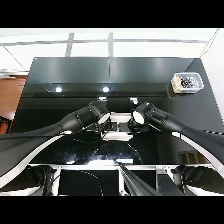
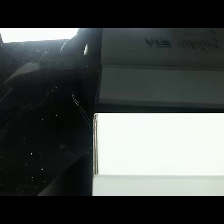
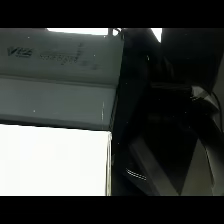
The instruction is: Fold the box and place the chain.
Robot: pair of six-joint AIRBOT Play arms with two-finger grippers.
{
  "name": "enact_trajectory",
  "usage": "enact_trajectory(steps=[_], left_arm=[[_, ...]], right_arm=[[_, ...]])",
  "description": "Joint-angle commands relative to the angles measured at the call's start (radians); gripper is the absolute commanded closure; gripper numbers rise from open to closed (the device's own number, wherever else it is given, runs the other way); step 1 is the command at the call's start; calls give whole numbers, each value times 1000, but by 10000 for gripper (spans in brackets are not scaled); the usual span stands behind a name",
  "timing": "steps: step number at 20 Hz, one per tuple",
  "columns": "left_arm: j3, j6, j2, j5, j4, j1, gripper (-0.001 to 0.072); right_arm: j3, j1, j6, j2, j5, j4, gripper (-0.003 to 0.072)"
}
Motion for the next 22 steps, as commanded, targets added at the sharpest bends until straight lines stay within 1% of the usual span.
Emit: enact_trajectory(steps=[1, 2, 3, 4, 5, 6, 7, 8, 11, 12, 13, 14, 15, 18, 22], left_arm=[[0, 3, -1, 5, 3, 1, 682], [0, 3, -1, 5, 3, 1, 682], [0, 3, -1, 5, 3, 1, 682], [0, 3, -1, 5, 3, 1, 682], [0, 3, -1, 6, 3, 1, 682], [0, 3, -1, 6, 3, 1, 682], [0, 3, -1, 6, 3, 1, 682], [0, 3, -1, 6, 3, 1, 682], [0, 3, -1, 6, 3, 1, 682], [0, 3, -1, 6, 3, 1, 682], [0, 3, -1, 6, 3, 1, 682], [0, 3, -1, 6, 3, 1, 682], [0, 3, -1, 6, 3, 1, 682], [0, 3, -1, 7, 3, 1, 682], [0, 3, -1, 6, 3, 1, 682]], right_arm=[[0, 2, 4, -2, -13, 2, 675], [0, 2, 4, -2, -13, 2, 673], [0, 1, 4, -2, -10, 4, 631], [0, -1, 4, -2, -6, 6, 431], [0, -1, 3, -2, 0, 8, 420], [0, -1, 3, -2, 3, 8, 426], [0, -1, 3, -2, 2, 8, 614], [0, -1, 3, -2, 2, 8, 673], [0, -1, 3, -2, -2, 8, 672], [0, -1, 3, -1, 0, 8, 650], [1, -1, 3, 1, 6, 8, 501], [1, -1, 2, 6, 17, 7, 434], [1, -1, -6, 19, 38, 8, 407], [1, -2, -50, 95, 106, -5, 407], [1, -53, -100, 279, 112, 0, 407]])
